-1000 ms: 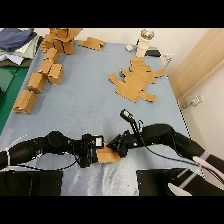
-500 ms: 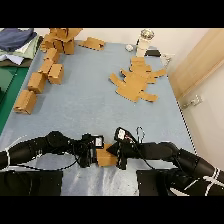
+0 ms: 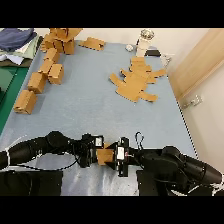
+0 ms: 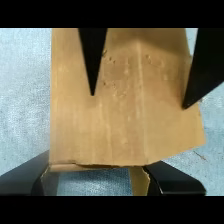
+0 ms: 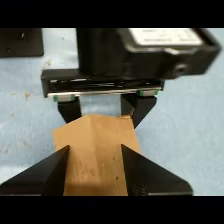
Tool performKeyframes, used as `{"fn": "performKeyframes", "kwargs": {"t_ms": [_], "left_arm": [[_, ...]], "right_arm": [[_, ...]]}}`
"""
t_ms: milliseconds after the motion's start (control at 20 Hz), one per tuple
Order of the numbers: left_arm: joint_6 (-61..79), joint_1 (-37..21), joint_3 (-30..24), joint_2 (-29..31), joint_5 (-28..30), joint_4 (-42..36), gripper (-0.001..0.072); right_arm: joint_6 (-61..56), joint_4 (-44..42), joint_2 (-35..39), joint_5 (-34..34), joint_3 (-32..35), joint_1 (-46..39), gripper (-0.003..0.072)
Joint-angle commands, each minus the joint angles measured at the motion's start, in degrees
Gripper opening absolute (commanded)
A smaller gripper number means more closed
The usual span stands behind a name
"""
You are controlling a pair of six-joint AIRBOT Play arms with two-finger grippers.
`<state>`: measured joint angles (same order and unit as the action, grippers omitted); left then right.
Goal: Fold the box.
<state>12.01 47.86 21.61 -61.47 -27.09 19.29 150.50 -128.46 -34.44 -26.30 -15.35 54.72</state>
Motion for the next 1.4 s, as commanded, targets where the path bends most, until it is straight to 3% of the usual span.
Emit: {"fn": "performKeyframes", "kwargs": {"t_ms": [0, 150, 500, 650, 750, 800, 900, 1000, 1350], "left_arm": [[0.00, -0.02, 0.02, 0.02, 0.00, 0.00, 0.0524], [0.00, -0.02, 0.02, 0.02, 0.00, 0.02, 0.0524], [0.00, -0.02, 0.02, 0.02, 0.00, 0.02, 0.0524], [0.00, -0.02, 0.02, 0.02, 0.00, 0.02, 0.0524], [0.00, -0.02, 0.02, 0.02, 0.00, 0.02, 0.0524], [0.00, -0.02, 0.02, 0.02, 0.00, 0.00, 0.0524], [0.02, -0.02, 0.02, 0.02, 0.00, 0.02, 0.0524], [0.00, -0.02, 0.02, 0.02, 0.00, 0.02, 0.0524], [0.00, -0.02, 0.02, 0.02, 0.00, 0.00, 0.0524]], "right_arm": [[0.04, 9.05, -0.09, -3.72, 0.02, 0.74, 0.0517], [3.67, 14.69, -2.03, -3.02, 0.00, 0.74, 0.0517], [4.74, 18.78, -2.12, -1.11, -0.24, 0.74, 0.0510], [4.76, 18.99, -1.53, -1.16, -0.24, 0.76, 0.0407], [4.74, 19.32, -0.81, -1.18, -0.24, 0.76, 0.0386], [4.74, 19.69, -0.35, -1.25, -0.24, 0.76, 0.0298], [4.76, 19.69, 0.66, -1.38, -0.24, 0.76, 0.0274], [4.74, 19.74, 1.70, -1.73, -0.24, 0.76, 0.0199], [4.74, 19.67, 6.01, -1.70, -0.24, 0.76, 0.0199]]}}
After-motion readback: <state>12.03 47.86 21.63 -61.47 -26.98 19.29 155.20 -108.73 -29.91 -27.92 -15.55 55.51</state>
